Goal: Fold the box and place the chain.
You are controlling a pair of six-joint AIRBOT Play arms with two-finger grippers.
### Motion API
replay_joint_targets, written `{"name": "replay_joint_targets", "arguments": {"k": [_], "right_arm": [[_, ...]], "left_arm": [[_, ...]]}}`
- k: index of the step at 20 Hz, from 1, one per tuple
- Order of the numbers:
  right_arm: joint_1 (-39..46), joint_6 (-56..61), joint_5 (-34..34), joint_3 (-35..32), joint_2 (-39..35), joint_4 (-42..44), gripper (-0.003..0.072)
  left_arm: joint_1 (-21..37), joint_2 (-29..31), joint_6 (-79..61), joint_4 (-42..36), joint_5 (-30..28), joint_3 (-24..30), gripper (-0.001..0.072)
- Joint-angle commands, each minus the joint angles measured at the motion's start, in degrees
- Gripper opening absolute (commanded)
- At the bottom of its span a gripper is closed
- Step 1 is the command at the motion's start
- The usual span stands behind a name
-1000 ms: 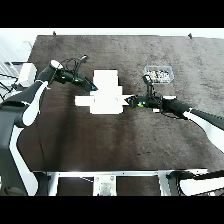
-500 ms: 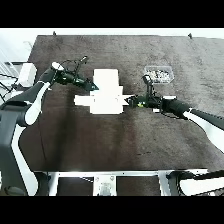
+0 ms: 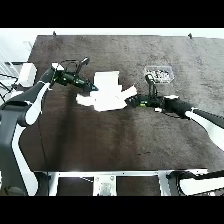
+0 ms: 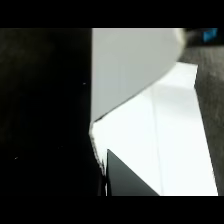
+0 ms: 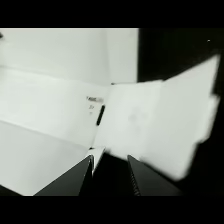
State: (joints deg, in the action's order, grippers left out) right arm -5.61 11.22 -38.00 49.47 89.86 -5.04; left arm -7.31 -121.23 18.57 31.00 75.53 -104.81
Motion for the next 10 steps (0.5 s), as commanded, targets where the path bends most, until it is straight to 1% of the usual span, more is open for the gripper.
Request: {"name": "replay_joint_targets", "arguments": {"k": [1,3,5,7,8,9,10], "right_arm": [[5.0,0.2,0.0,0.0,-1.8,0.2,0.0274],[9.0,0.3,-1.7,0.0,-3.5,0.2,0.0274],[12.1,0.7,-5.0,0.0,-4.5,0.6,0.0274],[14.2,0.7,-7.7,0.0,-4.7,0.6,0.0274],[14.7,0.7,-7.7,0.0,-4.7,0.6,0.0274],[14.8,0.7,-7.7,0.0,-4.7,0.6,0.0274],[14.7,0.7,-7.7,0.0,-4.7,0.6,0.0274]], "left_arm": [[0.6,0.0,-10.3,-1.8,3.5,0.0,0.0013],[1.1,0.0,-13.9,-3.2,4.9,0.0,0.0012],[1.4,0.3,-16.8,-3.5,4.5,1.0,0.0013],[1.5,2.1,-22.1,-5.7,2.4,4.9,0.0013],[1.5,3.5,-25.5,-6.9,0.1,7.8,0.0012],[1.5,4.6,-28.7,-7.7,-3.9,11.1,0.0013],[1.4,5.0,-30.9,-8.7,-6.0,13.4,0.0013]]}}
